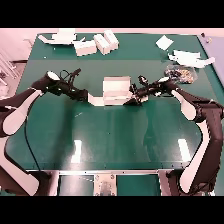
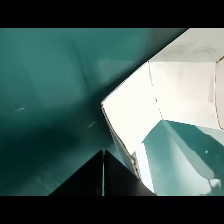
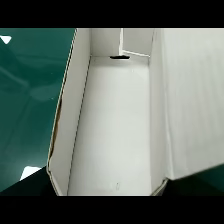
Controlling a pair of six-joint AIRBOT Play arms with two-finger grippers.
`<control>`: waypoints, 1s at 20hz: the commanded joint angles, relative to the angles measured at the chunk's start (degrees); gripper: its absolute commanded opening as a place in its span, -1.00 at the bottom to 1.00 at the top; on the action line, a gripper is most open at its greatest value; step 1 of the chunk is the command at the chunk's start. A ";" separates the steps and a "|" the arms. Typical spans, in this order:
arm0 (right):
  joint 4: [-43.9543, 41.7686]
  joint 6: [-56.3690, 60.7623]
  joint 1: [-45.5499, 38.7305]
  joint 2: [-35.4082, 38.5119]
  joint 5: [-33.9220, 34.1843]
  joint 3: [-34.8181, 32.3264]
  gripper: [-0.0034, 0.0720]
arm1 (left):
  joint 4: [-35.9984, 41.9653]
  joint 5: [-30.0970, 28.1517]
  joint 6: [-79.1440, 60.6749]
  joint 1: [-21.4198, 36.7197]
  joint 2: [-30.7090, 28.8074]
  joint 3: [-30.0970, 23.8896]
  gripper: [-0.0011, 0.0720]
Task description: Fold the box and place the chain.
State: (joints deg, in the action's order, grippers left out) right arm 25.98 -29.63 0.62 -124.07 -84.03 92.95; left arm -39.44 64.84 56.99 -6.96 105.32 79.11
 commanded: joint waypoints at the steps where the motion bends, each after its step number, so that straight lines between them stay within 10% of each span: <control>1: 0.00 0.02 -0.04 0.02 -0.04 0.04 0.37 | 3.91 0.15 -0.04 -0.39 0.37 -1.57 -0.93; 11: 0.00 0.02 -0.04 0.02 -0.02 0.04 0.37 | 13.11 -1.38 -2.99 -4.17 -0.02 -1.31 -0.88; 12: 0.00 0.02 -0.04 0.02 -0.02 0.04 0.37 | 13.14 -2.16 -2.84 -4.17 -0.22 -1.31 -0.52; 20: 0.00 0.02 -0.04 0.02 -0.02 0.04 0.37 | 12.87 -3.34 -1.90 -4.74 -1.81 -1.20 -0.16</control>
State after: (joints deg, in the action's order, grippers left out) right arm 25.98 -29.63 0.62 -124.07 -84.03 92.95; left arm -26.59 62.15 54.37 -11.18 103.74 77.84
